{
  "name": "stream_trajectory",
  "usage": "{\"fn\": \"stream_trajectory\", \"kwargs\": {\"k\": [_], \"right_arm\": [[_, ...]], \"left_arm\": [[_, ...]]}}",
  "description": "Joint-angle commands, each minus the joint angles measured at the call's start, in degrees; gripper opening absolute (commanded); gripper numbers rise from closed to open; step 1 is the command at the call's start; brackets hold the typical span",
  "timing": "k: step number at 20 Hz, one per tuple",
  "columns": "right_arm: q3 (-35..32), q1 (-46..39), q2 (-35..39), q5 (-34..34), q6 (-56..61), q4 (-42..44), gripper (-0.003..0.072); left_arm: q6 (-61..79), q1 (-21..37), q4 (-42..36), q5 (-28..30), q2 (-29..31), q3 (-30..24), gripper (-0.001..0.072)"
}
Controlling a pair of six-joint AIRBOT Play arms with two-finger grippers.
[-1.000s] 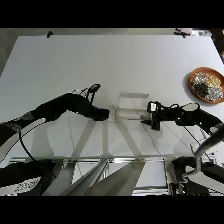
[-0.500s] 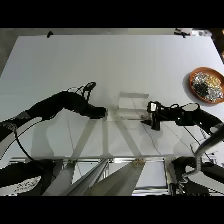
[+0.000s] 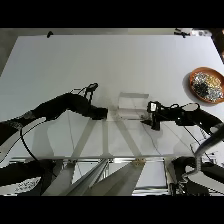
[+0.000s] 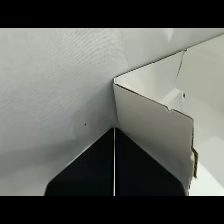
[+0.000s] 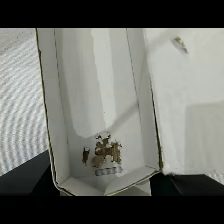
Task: Fold the box and place the chain.
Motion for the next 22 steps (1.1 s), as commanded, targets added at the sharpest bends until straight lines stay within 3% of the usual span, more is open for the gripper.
{"fn": "stream_trajectory", "kwargs": {"k": [1, 10, 20, 22], "right_arm": [[-0.02, 0.04, 0.02, 0.02, 0.0, 0.0, 0.0401], [-0.02, 0.04, 0.02, 0.02, 0.0, 0.0, 0.0401], [-0.02, 0.04, 0.02, 0.02, 0.0, 0.0, 0.0401], [-0.02, 0.04, 0.02, 0.0, 0.0, 0.0, 0.0401]], "left_arm": [[0.35, -0.15, -0.63, -1.53, -0.15, -0.04, 0.0], [5.75, -0.74, -5.77, -0.61, 0.09, -0.02, 0.0004], [11.69, -0.74, -10.73, 0.26, 4.59, -0.02, 0.0012], [12.33, -0.87, -11.96, 0.48, 4.59, -0.02, 0.0041]]}}
